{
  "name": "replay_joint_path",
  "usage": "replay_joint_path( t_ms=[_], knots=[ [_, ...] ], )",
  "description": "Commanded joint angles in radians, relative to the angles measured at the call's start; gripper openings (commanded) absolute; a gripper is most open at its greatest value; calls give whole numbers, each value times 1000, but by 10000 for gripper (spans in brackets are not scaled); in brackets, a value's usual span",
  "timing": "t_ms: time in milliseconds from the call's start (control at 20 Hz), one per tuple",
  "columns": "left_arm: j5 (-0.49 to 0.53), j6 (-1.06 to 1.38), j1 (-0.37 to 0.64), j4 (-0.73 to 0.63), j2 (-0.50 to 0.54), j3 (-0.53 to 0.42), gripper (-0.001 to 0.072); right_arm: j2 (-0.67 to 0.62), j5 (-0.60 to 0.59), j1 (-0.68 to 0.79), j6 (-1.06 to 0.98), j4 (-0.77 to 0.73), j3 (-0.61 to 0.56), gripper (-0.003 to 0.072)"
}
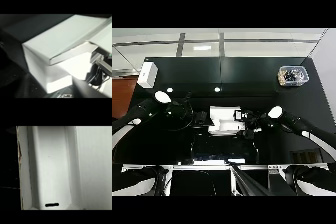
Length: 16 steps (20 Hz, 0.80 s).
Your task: Fold the box and place the chain.
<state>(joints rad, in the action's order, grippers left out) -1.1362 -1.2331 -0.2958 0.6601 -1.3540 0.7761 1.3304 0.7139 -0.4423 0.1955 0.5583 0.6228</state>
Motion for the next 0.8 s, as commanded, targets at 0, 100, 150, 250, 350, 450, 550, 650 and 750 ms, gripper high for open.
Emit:
replay_joint_path(
  t_ms=[0, 100, 150, 250, 350, 450, 550, 650, 750],
  knots=[
    [10, -89, -47, 21, 0, 24, 458, 0, 0, -1, 0, 0, 1, 67],
    [18, -164, -77, 77, 0, 47, 429, 0, 0, -1, 0, 0, 1, 67],
    [24, -228, -95, 140, 0, 64, 417, 0, 0, -1, 0, 0, 1, 67],
    [31, -360, -134, 274, 0, 103, 417, 0, 1, -1, 0, 0, 1, 66],
    [31, -425, -167, 344, 0, 136, 417, 0, 1, -1, 0, 0, 1, 67],
    [37, -452, -190, 356, 0, 154, 417, 0, 1, -1, 0, 0, 1, 67],
    [37, -467, -201, 356, 0, 160, 417, 0, 1, -1, 0, 0, 1, 67],
    [35, -497, -205, 362, 0, 160, 417, 0, 1, -1, 0, 0, 1, 66],
    [37, -507, -211, 365, 0, 160, 417, 0, 1, -1, 0, 0, 1, 67]
  ],
)
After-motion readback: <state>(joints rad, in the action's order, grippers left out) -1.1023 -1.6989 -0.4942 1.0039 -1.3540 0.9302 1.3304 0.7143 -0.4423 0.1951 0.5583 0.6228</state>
